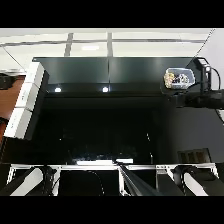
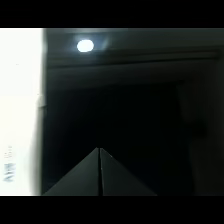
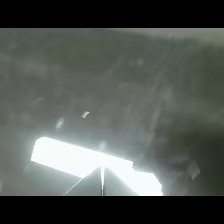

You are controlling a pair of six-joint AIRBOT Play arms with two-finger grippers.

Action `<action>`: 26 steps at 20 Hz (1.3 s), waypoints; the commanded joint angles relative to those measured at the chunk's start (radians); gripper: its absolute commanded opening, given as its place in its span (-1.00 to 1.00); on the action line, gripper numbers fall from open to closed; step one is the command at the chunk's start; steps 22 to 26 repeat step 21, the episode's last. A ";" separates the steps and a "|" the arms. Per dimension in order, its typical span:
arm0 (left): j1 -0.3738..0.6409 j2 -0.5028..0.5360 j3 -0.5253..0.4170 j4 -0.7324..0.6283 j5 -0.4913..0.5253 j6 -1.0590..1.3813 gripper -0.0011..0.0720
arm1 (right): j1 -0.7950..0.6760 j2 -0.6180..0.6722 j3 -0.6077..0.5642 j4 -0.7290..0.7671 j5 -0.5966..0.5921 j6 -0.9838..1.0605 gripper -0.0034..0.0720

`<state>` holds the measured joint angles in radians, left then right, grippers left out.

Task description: Fold the box and place the chain.

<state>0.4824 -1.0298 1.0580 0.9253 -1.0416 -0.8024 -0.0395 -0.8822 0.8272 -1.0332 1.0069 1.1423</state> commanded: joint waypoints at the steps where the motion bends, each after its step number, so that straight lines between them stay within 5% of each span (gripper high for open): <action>1: -0.183 0.149 -0.106 -0.042 0.010 -0.014 -0.89 | 0.076 0.000 -0.121 -0.042 -0.407 -0.121 -0.84; 3: -0.297 0.259 -0.243 0.019 0.140 -0.021 -0.89 | 0.067 0.000 -0.195 -0.042 -0.551 -0.074 -0.84; 7: -0.342 0.344 -0.372 -0.030 0.214 -0.021 -0.88 | 0.037 0.000 -0.211 -0.044 -0.517 -0.075 -0.84; 26: -0.342 0.325 -0.381 -0.048 0.211 -0.021 -0.88 | 0.037 0.000 -0.211 -0.044 -0.517 -0.075 -0.84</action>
